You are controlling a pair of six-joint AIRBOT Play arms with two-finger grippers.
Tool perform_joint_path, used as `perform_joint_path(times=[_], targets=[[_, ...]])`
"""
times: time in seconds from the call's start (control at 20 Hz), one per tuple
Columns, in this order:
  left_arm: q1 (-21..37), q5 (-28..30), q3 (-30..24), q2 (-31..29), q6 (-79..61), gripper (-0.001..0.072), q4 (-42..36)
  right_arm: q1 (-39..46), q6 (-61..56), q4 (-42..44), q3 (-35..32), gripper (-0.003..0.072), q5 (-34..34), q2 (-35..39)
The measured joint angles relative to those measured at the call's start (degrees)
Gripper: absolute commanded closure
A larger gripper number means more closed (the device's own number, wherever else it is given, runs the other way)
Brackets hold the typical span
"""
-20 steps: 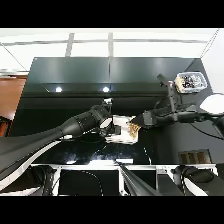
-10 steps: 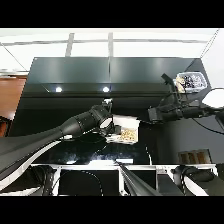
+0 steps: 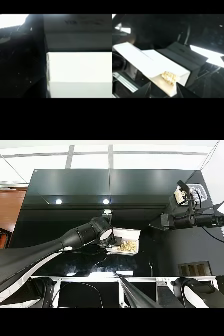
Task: Fold the box and place the chain.
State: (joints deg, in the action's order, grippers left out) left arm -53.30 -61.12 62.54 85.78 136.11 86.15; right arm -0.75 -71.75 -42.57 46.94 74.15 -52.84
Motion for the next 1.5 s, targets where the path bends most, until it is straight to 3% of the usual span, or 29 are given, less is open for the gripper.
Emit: perform_joint_path(times=[0.25,0.45,0.6,0.75,0.9,1.05,1.1,1.15,1.2,1.35,1.5], targets=[[0.4,-5.9,3.4,-1.5,0.1,0.0245,1.7,1.7,0.7,-0.6,0.0,0.0302,1.5,0.0],[0.7,-10.5,3.4,-9.0,-8.0,0.0244,4.9,2.1,0.8,-1.4,0.0,0.0302,1.3,0.0],[4.2,-12.6,-2.1,-18.8,-11.8,0.0245,11.0,3.4,0.1,-3.4,0.0,0.0303,0.6,0.0],[15.1,-12.3,-12.4,-28.2,-13.2,0.0246,11.7,5.7,-0.3,-4.5,0.0,0.0302,0.3,0.0],[27.6,-3.2,-23.6,-32.7,-24.3,0.0246,-5.3,7.2,-0.7,-5.2,0.0,0.0303,-0.3,0.0],[34.2,5.8,-31.3,-33.4,-49.0,0.0243,-26.0,7.8,-1.1,-5.4,0.0,0.0303,-0.9,0.0],[35.0,7.4,-32.7,-33.0,-58.2,0.019,-31.8,7.9,-1.1,-5.4,0.0,0.0303,-1.0,0.0],[35.2,8.2,-33.8,-32.4,-67.9,0.0032,-36.2,8.0,-1.2,-5.5,0.0,0.0302,-1.1,0.0],[34.9,9.2,-34.6,-31.8,-77.4,-0.0003,-39.7,8.0,-1.2,-5.6,0.0,0.0302,-1.2,0.0],[32.4,11.4,-35.8,-30.3,-100.3,-0.0003,-45.7,8.1,-1.3,-5.7,0.0,0.0302,-1.2,0.0],[28.8,15.4,-35.7,-28.4,-115.5,-0.0002,-46.2,8.1,-1.3,-5.7,0.0,0.0302,-1.3,0.0]])
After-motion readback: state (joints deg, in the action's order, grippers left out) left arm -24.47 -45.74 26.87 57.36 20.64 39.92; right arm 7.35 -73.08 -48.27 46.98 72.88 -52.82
